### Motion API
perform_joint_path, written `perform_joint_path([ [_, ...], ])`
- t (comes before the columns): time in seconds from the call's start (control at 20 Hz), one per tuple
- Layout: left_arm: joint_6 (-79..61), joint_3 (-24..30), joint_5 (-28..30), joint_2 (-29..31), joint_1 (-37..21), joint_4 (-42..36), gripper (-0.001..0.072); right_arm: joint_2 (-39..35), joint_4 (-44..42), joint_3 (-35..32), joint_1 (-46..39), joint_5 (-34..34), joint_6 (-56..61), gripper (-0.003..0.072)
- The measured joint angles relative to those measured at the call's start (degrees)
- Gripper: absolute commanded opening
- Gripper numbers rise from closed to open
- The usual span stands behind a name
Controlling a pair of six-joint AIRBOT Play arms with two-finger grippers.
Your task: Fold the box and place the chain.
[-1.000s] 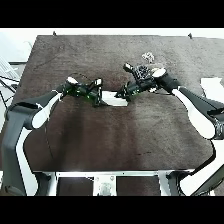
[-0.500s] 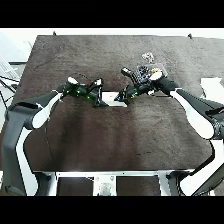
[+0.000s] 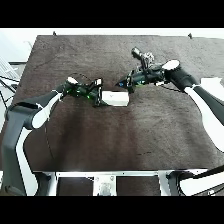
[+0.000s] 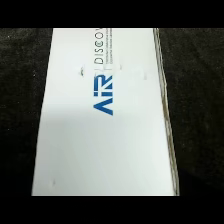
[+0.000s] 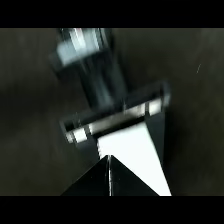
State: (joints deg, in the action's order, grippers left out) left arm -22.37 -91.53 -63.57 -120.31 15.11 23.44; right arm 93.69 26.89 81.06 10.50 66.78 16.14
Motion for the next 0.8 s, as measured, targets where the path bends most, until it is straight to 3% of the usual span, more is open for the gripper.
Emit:
perform_joint_path([
  [0.25, -0.07, 0.0, -0.02, 0.0, 0.0, 0.02, 0.0289, -10.99, -0.44, -7.26, -0.37, -0.33, 3.52, 0.0012],
  [0.55, -0.13, 0.0, -0.17, 0.0, -0.02, 0.04, 0.0285, -28.2, 1.46, -27.04, -2.27, -9.77, 5.66, 0.0013],
  [0.6, -0.13, 0.0, -0.31, 0.0, -0.02, 0.02, 0.0101, -30.36, 1.7, -30.16, -2.8, -11.5, 5.77, 0.0013],
  [0.65, -0.07, 0.0, -0.46, 0.0, -0.02, -0.2, 0.002, -32.41, 1.68, -33.27, -3.45, -12.87, 5.84, 0.0014],
  [0.8, 2.16, -0.98, -1.86, 0.15, -0.37, -1.75, 0.0017, -36.17, 1.97, -40.09, -5.29, -15.17, 6.05, 0.0013],
])
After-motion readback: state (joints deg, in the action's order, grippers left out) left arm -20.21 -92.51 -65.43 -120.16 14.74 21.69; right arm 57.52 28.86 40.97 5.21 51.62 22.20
